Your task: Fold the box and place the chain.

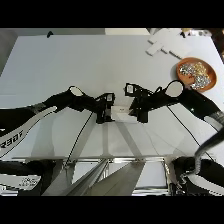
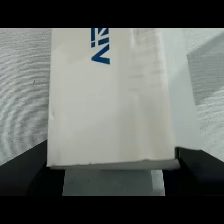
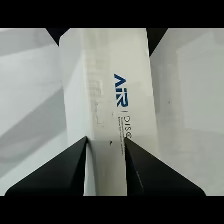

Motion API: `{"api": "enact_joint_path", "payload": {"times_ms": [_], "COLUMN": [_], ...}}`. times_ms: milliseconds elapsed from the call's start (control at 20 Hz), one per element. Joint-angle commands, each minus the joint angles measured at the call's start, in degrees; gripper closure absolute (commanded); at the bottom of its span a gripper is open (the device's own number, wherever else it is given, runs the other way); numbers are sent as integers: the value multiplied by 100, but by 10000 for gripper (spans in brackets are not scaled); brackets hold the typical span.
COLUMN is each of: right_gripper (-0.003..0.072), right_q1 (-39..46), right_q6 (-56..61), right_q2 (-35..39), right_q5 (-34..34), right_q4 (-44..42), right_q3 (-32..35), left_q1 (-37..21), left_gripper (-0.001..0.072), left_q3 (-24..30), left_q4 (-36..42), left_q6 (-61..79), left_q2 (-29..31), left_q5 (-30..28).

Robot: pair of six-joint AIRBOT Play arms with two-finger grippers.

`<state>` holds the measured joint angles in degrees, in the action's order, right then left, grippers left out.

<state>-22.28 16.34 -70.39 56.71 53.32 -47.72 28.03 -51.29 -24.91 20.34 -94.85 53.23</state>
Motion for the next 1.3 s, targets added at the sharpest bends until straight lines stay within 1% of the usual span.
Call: {"api": "enact_joint_path", "payload": {"times_ms": [0,50,250,450,850,1100,1250], "right_gripper": [475,491,491,491,490,490,490], "right_q1": [-4,-4,-4,-4,-4,-24,-120], "right_q6": [74,83,179,284,455,466,466], "right_q2": [48,101,205,205,181,181,181], "right_q5": [-26,-28,-96,-313,-376,-404,-555], "right_q4": [63,66,66,39,42,42,-37], "right_q3": [-2,-4,-2,-2,7,186,186], "left_q1": [-2,-2,-2,-2,-2,-2,-2], "left_gripper": [610,610,610,610,610,610,610], "left_q3": [0,0,0,0,0,0,0], "left_q4": [-17,-17,-17,-17,-17,-17,-17], "left_q6": [17,15,15,15,15,17,15], "left_q2": [4,4,4,4,4,4,4], "left_q5": [17,17,15,15,15,15,17]}}
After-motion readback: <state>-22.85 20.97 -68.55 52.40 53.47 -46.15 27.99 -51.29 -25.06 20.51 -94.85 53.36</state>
